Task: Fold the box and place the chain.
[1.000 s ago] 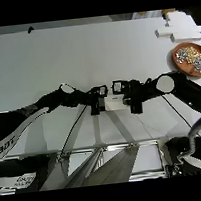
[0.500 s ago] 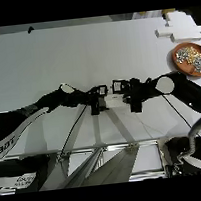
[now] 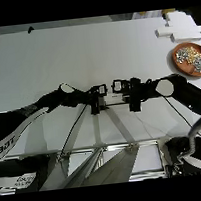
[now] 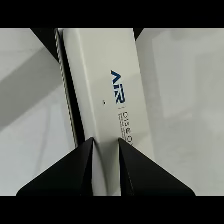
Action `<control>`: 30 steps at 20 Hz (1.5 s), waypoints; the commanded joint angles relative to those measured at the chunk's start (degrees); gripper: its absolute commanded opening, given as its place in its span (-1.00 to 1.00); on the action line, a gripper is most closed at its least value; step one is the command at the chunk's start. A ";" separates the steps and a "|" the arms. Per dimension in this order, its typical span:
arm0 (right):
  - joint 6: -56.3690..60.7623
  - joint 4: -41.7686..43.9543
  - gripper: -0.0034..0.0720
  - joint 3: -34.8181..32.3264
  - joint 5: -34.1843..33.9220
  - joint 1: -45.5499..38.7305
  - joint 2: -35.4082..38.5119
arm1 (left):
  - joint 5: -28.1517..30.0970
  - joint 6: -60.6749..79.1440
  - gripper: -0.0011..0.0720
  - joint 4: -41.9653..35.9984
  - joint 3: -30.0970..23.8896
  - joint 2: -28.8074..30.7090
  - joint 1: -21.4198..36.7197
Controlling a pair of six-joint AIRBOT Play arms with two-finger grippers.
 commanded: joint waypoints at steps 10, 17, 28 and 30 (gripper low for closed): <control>0.00 4.74 -0.06 -1.53 1.40 0.04 3.10 | -0.37 0.13 -0.86 0.24 0.00 -0.02 -0.04; -0.20 7.13 -0.07 -1.53 1.09 -3.04 4.04 | -0.35 0.13 -0.86 0.22 0.00 -0.02 -0.04; -6.10 6.01 -0.82 -1.53 1.14 -3.04 3.17 | -0.37 0.13 -0.86 0.24 0.00 -0.02 -0.04; -6.10 6.08 -0.82 -1.55 1.62 -3.04 3.13 | -0.37 0.13 -0.86 0.22 0.00 -0.02 -0.04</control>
